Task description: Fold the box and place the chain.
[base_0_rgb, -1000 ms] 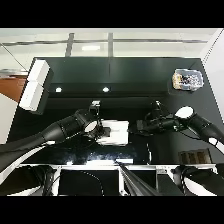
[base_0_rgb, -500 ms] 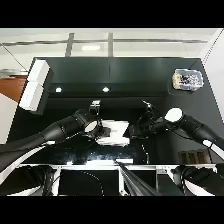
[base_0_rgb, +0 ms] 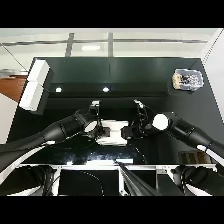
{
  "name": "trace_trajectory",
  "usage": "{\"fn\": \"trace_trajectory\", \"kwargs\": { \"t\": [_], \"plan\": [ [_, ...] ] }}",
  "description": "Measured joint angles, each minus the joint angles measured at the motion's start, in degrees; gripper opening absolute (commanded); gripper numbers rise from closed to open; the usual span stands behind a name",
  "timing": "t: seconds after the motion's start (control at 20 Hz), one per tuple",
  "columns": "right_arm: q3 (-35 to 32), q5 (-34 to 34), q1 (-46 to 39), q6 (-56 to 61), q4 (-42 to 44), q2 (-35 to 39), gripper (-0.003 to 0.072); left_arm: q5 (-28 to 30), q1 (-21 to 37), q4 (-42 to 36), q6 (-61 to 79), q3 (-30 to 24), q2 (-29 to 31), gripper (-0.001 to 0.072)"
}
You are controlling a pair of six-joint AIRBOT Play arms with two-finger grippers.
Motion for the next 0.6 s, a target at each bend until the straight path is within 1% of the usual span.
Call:
{"fn": "trace_trajectory", "kwargs": {
  "t": [0.25,0.35,0.45,0.55,0.6],
  "plan": [
    [2.25,0.13,4.42,11.50,-10.73,-0.61,0.0367,0.09,0.00,-0.04,0.13,0.00,0.00,0.0032],
    [4.13,2.08,6.14,15.13,-14.56,-1.90,0.0366,0.04,0.00,-0.04,0.15,0.00,0.00,0.0033],
    [6.43,5.44,7.85,19.78,-18.86,-4.07,0.0365,0.07,0.00,-0.04,0.13,0.00,0.00,0.0033],
    [8.39,8.46,9.29,24.17,-21.75,-6.29,0.0303,0.07,-0.02,-0.09,0.13,0.00,0.00,0.0032],
    [9.27,9.44,9.88,26.03,-22.58,-7.30,0.0302,0.09,-0.02,-0.13,0.13,0.00,0.00,0.0033]
  ]
}}
